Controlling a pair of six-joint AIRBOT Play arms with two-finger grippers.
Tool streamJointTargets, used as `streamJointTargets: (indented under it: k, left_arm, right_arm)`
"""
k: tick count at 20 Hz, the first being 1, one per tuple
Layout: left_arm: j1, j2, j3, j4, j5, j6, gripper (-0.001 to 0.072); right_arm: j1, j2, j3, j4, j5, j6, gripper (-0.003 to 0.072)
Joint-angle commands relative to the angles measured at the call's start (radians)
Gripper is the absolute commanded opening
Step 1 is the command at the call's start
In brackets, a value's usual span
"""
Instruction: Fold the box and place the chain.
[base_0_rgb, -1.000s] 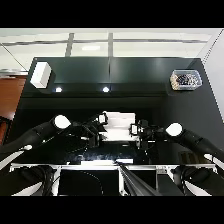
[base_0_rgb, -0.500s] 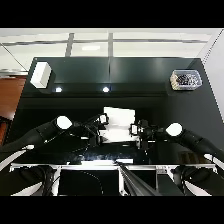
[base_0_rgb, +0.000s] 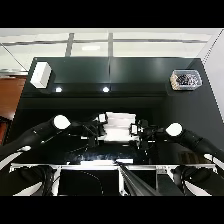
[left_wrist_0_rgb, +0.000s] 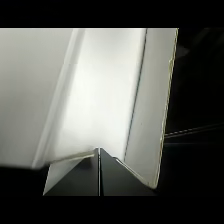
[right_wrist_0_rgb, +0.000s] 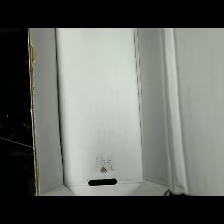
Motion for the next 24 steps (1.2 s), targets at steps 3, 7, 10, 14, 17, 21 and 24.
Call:
streamJointTargets:
  k: [3,7,10,14,17,21,24]
  left_arm:
    - [0.192,0.172,0.003,0.243,-0.163,-0.475,0.0027]
    - [0.502,0.25,0.0,0.447,-0.385,-0.937,0.0028]
    - [0.706,0.248,-0.041,0.433,-0.405,-1.267,0.0029]
    - [0.754,0.141,-0.111,0.201,-0.451,-1.18,0.0029]
    - [0.682,0.013,-0.115,0.072,-0.396,-1.038,0.0028]
    - [0.517,-0.034,-0.115,0.04,-0.29,-0.927,0.0027]
    - [0.452,-0.035,-0.113,0.039,-0.276,-0.919,0.0028]
  right_arm:
    - [0.001,-0.001,0.0,0.0,0.001,0.0,0.0525]
    - [0.001,-0.001,-0.001,0.0,0.001,0.0,0.0525]
    - [0.001,-0.001,-0.001,0.0,0.001,0.0,0.0525]
    - [0.001,-0.001,0.0,0.0,0.001,0.0,0.0525]
    - [0.001,-0.001,0.0,0.0,0.001,0.0,0.0525]
    - [0.001,-0.001,-0.001,0.0,0.001,0.0,0.0525]
    - [0.001,-0.001,-0.001,-0.001,0.001,0.0,0.0525]
